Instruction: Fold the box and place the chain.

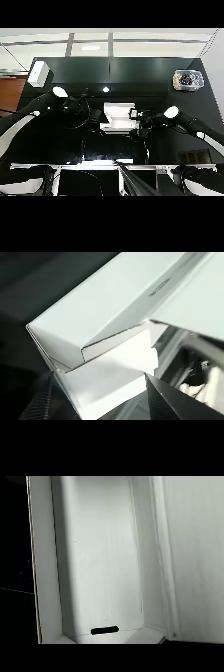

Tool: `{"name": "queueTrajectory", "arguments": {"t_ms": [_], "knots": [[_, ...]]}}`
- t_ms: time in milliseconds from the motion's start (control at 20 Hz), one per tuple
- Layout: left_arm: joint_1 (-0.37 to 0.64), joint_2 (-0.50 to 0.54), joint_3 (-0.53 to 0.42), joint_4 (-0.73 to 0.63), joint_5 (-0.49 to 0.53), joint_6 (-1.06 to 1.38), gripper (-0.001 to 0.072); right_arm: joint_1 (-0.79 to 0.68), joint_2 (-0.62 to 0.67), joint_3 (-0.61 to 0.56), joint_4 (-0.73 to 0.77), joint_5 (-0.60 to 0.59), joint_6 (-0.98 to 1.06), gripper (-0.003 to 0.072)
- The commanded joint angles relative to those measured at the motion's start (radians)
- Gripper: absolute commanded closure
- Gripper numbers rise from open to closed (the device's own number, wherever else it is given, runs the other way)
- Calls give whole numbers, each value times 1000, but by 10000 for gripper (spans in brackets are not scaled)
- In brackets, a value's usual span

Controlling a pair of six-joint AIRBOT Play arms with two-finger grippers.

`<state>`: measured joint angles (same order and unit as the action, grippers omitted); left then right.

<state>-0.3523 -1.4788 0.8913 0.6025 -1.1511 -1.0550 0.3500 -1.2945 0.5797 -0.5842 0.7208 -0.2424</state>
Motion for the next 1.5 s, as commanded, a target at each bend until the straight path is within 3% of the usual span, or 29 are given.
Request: {"name": "queueTrajectory", "arguments": {"t_ms": [0,200,300,500,750,1300,1450], "knots": [[-46,0,30,108,55,-91,90,1,0,0,0,0,0,608],[-90,0,61,159,169,-178,90,1,0,-1,0,0,0,608],[-126,-2,92,247,187,-280,90,1,0,0,0,0,0,608],[-186,-3,156,369,117,-451,96,1,0,0,0,0,1,608],[-200,-3,175,393,48,-528,96,1,0,0,0,0,1,608],[-230,-3,175,411,68,-646,97,1,0,0,0,0,1,608],[-245,-3,175,411,76,-661,165,1,0,0,0,0,1,608]]}}
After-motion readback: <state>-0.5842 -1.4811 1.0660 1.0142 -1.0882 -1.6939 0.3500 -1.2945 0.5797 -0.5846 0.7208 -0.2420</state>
